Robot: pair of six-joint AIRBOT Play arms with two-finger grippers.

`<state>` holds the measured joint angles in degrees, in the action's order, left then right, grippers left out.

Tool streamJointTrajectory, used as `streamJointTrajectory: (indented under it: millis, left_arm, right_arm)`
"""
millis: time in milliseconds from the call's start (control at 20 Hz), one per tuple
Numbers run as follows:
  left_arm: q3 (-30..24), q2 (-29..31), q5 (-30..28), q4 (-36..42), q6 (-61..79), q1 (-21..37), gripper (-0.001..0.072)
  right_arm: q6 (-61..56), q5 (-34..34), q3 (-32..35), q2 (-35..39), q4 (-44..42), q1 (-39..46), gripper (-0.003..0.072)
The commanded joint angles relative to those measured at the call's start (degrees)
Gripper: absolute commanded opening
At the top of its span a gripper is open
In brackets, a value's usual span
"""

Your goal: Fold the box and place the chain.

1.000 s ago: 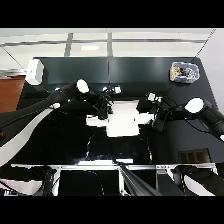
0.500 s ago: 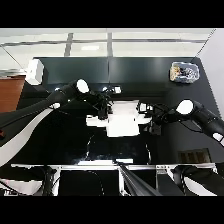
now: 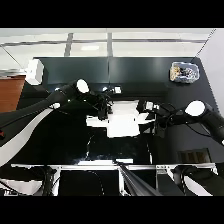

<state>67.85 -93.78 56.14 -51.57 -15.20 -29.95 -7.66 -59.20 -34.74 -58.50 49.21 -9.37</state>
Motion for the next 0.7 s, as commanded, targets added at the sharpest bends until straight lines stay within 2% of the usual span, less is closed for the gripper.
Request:
streamJointTrajectory:
  millis: [0, 50, 100, 300, 450, 650]
  left_arm:
    - [0.0, 0.0, 0.0, 0.0, 0.0, 0.0, 0.0025]
    - [0.0, 0.0, 0.0, 0.0, 0.0, 0.0, 0.0025]
    - [0.0, 0.0, 0.0, 0.0, 0.0, 0.0, 0.0025]
    - [0.0, 0.0, -0.1, 0.0, 0.0, 0.0, 0.0025]
    - [0.0, 0.0, -0.2, 0.0, 0.0, 0.0, 0.0025]
    - [0.0, 0.0, -0.2, 0.0, 0.0, 0.0, 0.0025]
  right_arm:
    - [12.3, 8.9, 5.4, 0.9, -16.9, 3.9, 0.0695]
    - [17.7, 10.6, 6.6, 0.6, -21.3, 3.6, 0.0695]
    - [23.6, 10.6, 7.1, 0.0, -21.4, 2.9, 0.0695]
    - [32.7, 11.3, 7.3, -2.6, -11.2, -1.1, 0.0695]
    - [33.9, 12.4, 7.3, -2.6, -3.5, -4.0, 0.0695]
    - [33.9, 14.7, 7.3, -2.6, -3.1, -4.8, 0.0695]
